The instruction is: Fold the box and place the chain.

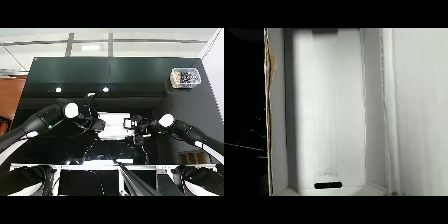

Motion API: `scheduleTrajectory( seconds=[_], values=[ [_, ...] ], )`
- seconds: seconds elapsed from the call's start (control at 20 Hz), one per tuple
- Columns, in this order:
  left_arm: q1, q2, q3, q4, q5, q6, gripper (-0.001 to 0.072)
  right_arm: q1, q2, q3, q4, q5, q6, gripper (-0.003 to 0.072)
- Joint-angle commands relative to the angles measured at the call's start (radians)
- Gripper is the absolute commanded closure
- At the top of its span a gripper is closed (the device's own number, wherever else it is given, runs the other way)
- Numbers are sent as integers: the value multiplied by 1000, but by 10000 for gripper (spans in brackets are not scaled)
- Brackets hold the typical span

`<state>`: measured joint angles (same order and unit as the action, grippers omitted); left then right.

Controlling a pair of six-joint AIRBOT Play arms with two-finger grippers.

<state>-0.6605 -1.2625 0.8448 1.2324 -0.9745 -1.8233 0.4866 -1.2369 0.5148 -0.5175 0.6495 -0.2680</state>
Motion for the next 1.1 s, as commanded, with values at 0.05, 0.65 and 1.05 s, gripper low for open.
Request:
scheduleTrajectory(
  seconds=[0.05, 0.65, 1.05],
  values=[
    [-126, -3, 43, 229, -47, -377, 267, 0, 0, 0, 0, 0, 0, 670],
    [-210, -100, 84, 330, -72, -558, 268, 0, 0, 0, 0, 1, 0, 670],
    [-210, -148, 142, 296, -106, -560, 439, 0, 0, 0, 0, 1, 0, 670]
  ],
)
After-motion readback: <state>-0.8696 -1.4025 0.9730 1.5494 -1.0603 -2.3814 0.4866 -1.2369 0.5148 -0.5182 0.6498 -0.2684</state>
